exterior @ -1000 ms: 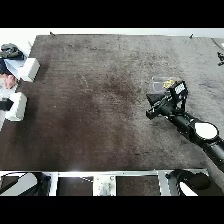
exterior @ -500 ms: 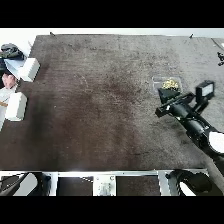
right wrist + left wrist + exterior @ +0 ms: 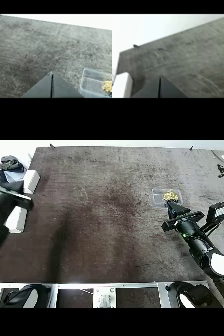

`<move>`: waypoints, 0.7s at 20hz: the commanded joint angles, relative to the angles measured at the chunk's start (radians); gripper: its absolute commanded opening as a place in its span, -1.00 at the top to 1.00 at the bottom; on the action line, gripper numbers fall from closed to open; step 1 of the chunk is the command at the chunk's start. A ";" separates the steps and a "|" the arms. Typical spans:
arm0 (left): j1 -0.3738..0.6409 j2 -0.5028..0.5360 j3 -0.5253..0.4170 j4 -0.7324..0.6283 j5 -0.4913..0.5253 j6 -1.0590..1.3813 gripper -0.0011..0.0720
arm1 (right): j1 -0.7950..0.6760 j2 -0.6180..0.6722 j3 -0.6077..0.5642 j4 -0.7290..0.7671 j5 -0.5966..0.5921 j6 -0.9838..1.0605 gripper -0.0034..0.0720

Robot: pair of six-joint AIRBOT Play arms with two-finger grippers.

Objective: Fold the box and place the chain.

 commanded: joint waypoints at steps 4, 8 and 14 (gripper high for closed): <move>-0.163 0.079 -0.206 -0.335 0.037 0.098 0.94 | 0.001 0.005 -0.005 -0.002 -0.008 0.003 0.94; -0.163 0.079 -0.239 -0.527 0.029 0.315 0.94 | 0.001 0.005 -0.005 -0.002 -0.008 0.003 0.94; -0.163 0.079 -0.241 -0.569 0.025 0.382 0.94 | 0.001 0.005 -0.005 -0.002 -0.008 0.003 0.94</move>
